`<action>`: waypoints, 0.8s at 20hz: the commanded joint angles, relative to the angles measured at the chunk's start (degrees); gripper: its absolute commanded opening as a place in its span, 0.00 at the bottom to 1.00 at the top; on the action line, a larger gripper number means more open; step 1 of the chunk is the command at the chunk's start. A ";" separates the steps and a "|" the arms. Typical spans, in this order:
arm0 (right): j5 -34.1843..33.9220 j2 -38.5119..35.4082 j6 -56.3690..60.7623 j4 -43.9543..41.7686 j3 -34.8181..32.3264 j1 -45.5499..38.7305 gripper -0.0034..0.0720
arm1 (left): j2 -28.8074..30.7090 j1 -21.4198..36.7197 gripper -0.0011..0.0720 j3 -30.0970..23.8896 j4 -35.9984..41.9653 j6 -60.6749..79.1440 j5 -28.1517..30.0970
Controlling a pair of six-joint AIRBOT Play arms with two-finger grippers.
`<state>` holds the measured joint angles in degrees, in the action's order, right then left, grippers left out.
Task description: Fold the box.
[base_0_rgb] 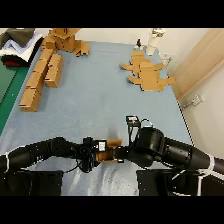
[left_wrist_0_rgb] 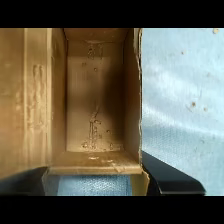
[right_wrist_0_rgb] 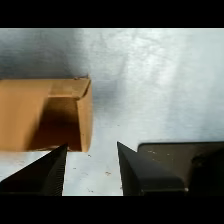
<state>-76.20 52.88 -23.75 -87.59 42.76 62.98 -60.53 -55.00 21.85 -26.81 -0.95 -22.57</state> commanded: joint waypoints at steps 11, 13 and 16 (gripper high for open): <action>-13.73 -10.54 -1.90 9.68 -1.05 -6.78 0.14 | 0.04 0.09 0.71 0.02 0.02 0.07 0.07; -9.99 -10.91 -9.29 9.38 -2.47 -13.49 0.05 | 0.04 0.09 0.71 0.04 0.04 0.07 0.07; 1.60 -9.62 -22.53 3.52 -4.13 -24.20 0.05 | 0.04 0.09 0.71 0.04 0.02 0.07 0.07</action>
<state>-83.40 43.11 -34.39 -80.47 40.01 47.27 -60.53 -54.96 21.85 -26.76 -0.91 -22.52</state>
